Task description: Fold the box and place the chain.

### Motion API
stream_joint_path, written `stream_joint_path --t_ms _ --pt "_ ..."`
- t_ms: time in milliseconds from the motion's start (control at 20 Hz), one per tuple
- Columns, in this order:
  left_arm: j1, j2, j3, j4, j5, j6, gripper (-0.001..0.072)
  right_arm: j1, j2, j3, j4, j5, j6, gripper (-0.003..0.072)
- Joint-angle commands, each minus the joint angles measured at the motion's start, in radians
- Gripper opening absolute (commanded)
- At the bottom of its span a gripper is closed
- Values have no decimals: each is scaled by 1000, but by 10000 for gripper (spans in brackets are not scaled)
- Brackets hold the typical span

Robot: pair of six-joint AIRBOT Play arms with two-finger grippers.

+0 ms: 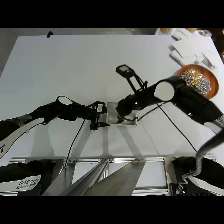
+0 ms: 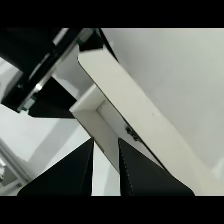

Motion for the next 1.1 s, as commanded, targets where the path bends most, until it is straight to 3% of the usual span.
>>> stream_joint_path --t_ms 0,50,100,150,350,600,650,800,1050 --pt "0 1 0 0 0 0 70 -71 -4 138 -3 124 -12 174" --pt "0 1 0 0 0 0 70 -101 -4 157 -16 130 -11 137" --pt "0 1 0 0 0 0 70 -137 -4 161 -43 124 -11 34" --pt "0 1 0 0 0 0 70 -171 -8 161 -100 114 -3 17" --pt "0 1 0 0 0 0 70 -278 -61 150 -344 150 163 16" --pt "0 1 0 0 0 0 70 -322 -105 1 -378 132 188 17" --pt "0 1 0 0 0 0 70 -322 -105 -42 -373 112 188 30" --pt "0 1 0 0 0 0 70 -322 -105 -146 -337 55 251 366" --pt "0 1 0 0 0 0 70 -319 -105 -226 -333 -14 296 334"
